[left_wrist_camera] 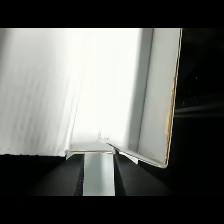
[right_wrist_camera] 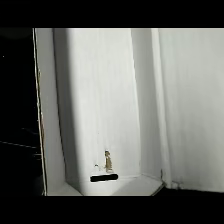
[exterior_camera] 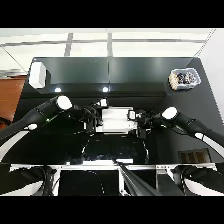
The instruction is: Fold the box and place the chain.
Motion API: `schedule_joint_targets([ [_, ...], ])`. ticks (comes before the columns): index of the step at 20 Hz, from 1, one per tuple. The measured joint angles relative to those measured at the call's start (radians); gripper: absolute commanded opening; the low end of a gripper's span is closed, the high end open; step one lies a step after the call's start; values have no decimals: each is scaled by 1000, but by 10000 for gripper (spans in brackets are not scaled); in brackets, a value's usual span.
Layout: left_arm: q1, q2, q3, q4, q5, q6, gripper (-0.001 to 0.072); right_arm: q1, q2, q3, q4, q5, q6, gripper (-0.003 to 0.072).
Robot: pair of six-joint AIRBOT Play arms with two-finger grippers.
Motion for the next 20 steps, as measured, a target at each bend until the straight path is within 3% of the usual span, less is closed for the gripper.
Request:
schedule_joint_targets([
  [8, 0, -38, 0, -113, 2, 18, 222, 0, 0, 0, 1, -1, 0, 227],
  [15, -28, -61, 0, -61, 6, 42, 223, 0, 0, 0, -1, 0, -1, 227],
  [17, -36, -64, 0, -43, 8, 46, 272, 0, 0, 0, -2, 0, -2, 227],
  [18, -38, -64, 0, -39, 9, 46, 363, 0, 0, 0, -1, 0, -1, 227],
  [20, -41, -65, 0, -31, 11, 47, 365, 0, 0, 0, -1, 0, -1, 227],
])
